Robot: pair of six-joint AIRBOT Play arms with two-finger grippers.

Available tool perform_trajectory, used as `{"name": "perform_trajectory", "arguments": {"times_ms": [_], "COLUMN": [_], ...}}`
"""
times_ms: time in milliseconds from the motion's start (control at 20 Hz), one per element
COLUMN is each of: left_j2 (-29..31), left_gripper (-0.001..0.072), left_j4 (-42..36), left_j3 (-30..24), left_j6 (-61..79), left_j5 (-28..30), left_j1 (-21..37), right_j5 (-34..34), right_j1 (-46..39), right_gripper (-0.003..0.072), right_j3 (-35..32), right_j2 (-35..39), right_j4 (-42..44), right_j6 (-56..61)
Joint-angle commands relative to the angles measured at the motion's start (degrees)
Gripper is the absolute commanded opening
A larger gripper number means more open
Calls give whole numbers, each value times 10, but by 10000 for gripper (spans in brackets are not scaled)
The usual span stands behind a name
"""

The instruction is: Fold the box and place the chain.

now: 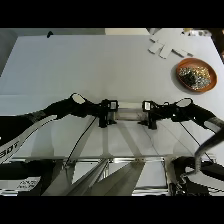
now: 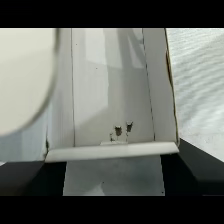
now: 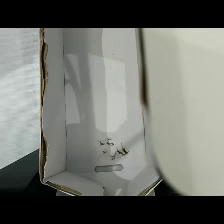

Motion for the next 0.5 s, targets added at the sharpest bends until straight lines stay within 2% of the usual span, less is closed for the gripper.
{"name": "perform_trajectory", "arguments": {"times_ms": [0,350,400,450], "left_j2": [0,0,0,0], "left_gripper": [274,274,274,274], "left_j4": [0,0,0,0], "left_j3": [1,1,1,1], "left_j6": [0,0,0,0], "left_j5": [1,1,1,1], "left_j1": [0,0,0,0], "right_j5": [0,3,3,3], "right_j1": [0,0,0,0], "right_gripper": [548,549,573,720], "right_j3": [0,0,0,0], "right_j2": [0,0,0,0], "right_j4": [16,9,9,10], "right_j6": [0,2,2,3]}}
